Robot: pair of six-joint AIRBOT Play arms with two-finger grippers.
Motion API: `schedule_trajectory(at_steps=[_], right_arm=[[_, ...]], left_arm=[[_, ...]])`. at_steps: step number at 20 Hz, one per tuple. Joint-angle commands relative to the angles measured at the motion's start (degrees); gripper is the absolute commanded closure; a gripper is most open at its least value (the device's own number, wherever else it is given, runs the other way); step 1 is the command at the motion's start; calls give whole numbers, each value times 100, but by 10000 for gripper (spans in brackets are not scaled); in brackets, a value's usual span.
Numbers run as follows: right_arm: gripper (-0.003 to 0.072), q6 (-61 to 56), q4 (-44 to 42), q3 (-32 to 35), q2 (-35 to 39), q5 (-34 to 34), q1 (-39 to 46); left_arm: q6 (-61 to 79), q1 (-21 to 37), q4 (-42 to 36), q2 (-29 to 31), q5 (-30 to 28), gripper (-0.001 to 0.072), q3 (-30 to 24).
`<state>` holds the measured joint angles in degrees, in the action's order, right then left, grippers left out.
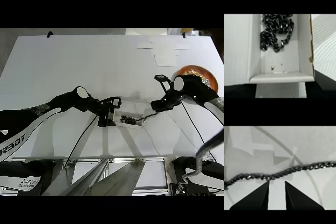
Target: Fold the box and place the chain.
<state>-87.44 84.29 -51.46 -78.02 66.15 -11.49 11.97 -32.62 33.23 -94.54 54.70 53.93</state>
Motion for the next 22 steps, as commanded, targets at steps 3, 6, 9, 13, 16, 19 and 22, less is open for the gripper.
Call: schedule_trajectory(at_steps=[3,6,9,13,16,19,22], right_arm=[[460,-258,227,295,-61,-367,0],[461,-258,225,422,-61,-658,0],[461,-254,225,422,-55,-732,0],[473,-256,219,422,-57,-820,0],[653,-249,201,422,-57,-839,0],[672,-11,203,422,2,-728,0],[672,284,203,422,337,-490,0]], left_arm=[[2,2,2,4,-2,575,7],[2,2,2,4,-2,575,7],[2,2,2,4,-2,575,7],[2,2,2,4,-2,575,7],[2,2,2,4,-2,575,7],[2,2,2,4,-2,575,7],[2,2,2,4,-2,575,7]])
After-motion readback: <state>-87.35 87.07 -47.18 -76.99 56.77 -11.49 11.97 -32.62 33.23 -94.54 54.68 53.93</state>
